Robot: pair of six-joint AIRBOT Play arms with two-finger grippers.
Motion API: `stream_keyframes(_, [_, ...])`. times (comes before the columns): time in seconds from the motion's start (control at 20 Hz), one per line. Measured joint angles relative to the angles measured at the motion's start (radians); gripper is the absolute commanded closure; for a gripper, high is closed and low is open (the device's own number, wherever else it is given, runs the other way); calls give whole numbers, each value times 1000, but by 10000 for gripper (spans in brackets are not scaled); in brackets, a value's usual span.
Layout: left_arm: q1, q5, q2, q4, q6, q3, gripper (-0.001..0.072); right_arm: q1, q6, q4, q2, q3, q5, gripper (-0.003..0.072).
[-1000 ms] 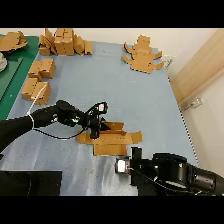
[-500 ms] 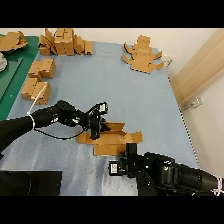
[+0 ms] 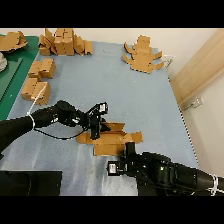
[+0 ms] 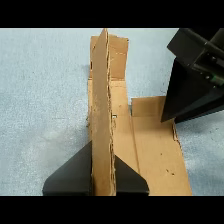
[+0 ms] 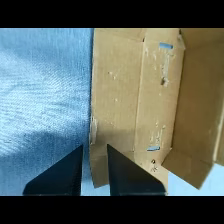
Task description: Fold the box.
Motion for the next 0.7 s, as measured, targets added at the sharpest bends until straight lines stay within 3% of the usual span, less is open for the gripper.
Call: stream_keyframes(0.7, [0,0,0,0,0,0,699,0,120,-117,62,35,22,450])
